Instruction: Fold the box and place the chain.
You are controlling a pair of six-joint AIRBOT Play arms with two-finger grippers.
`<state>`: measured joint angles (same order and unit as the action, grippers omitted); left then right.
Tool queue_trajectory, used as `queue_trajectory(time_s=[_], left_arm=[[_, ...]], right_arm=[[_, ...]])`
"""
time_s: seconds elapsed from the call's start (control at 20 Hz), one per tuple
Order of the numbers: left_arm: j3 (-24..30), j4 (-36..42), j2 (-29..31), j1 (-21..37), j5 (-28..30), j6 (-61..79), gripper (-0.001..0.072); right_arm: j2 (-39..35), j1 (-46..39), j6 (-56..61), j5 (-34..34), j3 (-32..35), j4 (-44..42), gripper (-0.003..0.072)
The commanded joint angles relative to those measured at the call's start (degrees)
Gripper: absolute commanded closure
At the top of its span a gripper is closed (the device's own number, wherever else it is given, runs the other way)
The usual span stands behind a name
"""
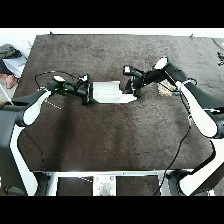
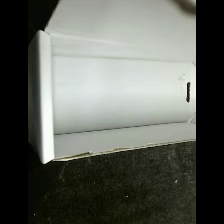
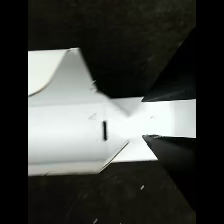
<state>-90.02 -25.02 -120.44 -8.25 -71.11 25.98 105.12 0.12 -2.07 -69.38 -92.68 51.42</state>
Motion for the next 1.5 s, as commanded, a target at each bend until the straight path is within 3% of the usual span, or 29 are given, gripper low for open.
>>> queue_trajectory(time_s=[0.0,0.05,0.1,0.5,1.05,1.45], left_arm=[[0.02,0.00,0.02,-0.04,0.04,0.00,0.0303],[0.02,0.00,0.00,-0.04,0.04,0.00,0.0303],[0.02,0.00,0.00,-0.04,0.04,0.00,0.0303],[0.02,0.00,0.00,-0.04,0.07,0.00,0.0303],[0.02,0.00,0.00,-0.04,0.02,-0.02,0.0303],[0.02,0.00,0.00,-0.04,-0.02,-0.02,0.0303]], right_arm=[[-0.76,-0.15,1.90,-3.52,0.85,-10.60,0.0549],[-0.76,-0.07,1.88,-2.84,1.31,-13.70,0.0690],[-0.76,0.02,1.92,-1.92,1.77,-16.39,0.0697],[-0.33,0.22,1.38,12.11,4.17,-21.51,0.0698],[3.26,0.20,-1.44,17.35,4.13,-25.53,0.0698],[6.78,0.20,-1.33,17.62,4.13,-25.53,0.0698]])
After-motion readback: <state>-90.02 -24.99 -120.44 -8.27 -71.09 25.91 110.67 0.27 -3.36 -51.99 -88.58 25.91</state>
